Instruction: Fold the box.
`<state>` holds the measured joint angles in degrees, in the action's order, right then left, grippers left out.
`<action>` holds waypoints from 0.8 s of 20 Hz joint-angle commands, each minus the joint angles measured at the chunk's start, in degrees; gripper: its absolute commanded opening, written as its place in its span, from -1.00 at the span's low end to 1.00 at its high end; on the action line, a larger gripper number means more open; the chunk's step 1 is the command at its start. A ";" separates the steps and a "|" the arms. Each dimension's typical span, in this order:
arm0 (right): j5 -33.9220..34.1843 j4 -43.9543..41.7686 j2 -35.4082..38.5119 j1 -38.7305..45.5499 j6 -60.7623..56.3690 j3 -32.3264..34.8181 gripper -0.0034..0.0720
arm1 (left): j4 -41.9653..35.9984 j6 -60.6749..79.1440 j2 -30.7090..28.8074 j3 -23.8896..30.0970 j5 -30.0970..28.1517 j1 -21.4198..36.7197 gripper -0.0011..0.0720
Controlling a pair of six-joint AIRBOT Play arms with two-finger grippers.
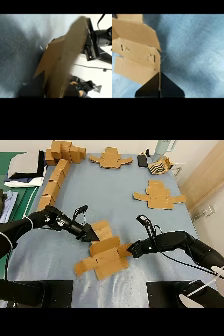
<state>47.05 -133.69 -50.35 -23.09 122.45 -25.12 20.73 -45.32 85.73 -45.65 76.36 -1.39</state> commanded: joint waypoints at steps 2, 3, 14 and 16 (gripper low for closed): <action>-0.07 -0.02 0.00 -0.02 -0.07 0.02 -0.91 | 0.90 1.64 0.04 -0.02 -0.96 0.04 -0.71; -0.09 0.00 0.00 -0.02 -0.07 0.02 -0.91 | 0.72 2.08 0.04 -0.02 -1.18 0.04 -0.71; -0.09 0.17 -0.02 -0.02 -0.07 0.02 -0.91 | -0.33 3.56 0.04 -1.44 -2.38 0.04 -0.35; -0.09 0.17 -0.04 -0.02 -0.07 0.02 -0.91 | -0.31 3.63 0.04 -2.14 -2.32 0.04 -0.67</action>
